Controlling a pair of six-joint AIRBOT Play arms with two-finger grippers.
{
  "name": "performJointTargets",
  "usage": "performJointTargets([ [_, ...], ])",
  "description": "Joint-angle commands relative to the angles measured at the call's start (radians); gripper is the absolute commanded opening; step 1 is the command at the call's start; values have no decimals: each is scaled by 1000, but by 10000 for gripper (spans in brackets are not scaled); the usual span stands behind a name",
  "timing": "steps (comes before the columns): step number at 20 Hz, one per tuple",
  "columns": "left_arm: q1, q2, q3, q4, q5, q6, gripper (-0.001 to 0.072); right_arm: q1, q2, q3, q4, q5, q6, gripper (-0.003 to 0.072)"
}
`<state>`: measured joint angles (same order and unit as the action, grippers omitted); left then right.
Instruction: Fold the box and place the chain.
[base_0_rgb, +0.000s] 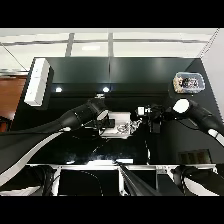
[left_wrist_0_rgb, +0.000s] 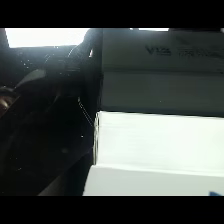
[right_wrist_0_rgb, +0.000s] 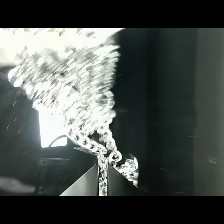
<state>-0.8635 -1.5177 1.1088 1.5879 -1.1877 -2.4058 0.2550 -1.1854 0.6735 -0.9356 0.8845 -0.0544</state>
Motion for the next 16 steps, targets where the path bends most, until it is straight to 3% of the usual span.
performJointTargets([
  [1, 0, 0, 0, 0, 0, 0, 31, 1, 122, 2, 0, 19, 224, 17],
  [5, 1, 0, 0, 0, 0, 0, 30, 1, 306, 23, 4, 117, 491, 17],
  [9, 1, 0, 0, 0, 1, 0, 30, 1, 360, 134, 98, 259, 857, 17],
  [10, 1, 0, 0, 0, 1, 0, 30, 1, 360, 141, 175, 261, 960, 17],
  [16, 1, 0, 0, 0, 1, 0, 31, 7, 359, 141, 631, 271, 966, 17],
])
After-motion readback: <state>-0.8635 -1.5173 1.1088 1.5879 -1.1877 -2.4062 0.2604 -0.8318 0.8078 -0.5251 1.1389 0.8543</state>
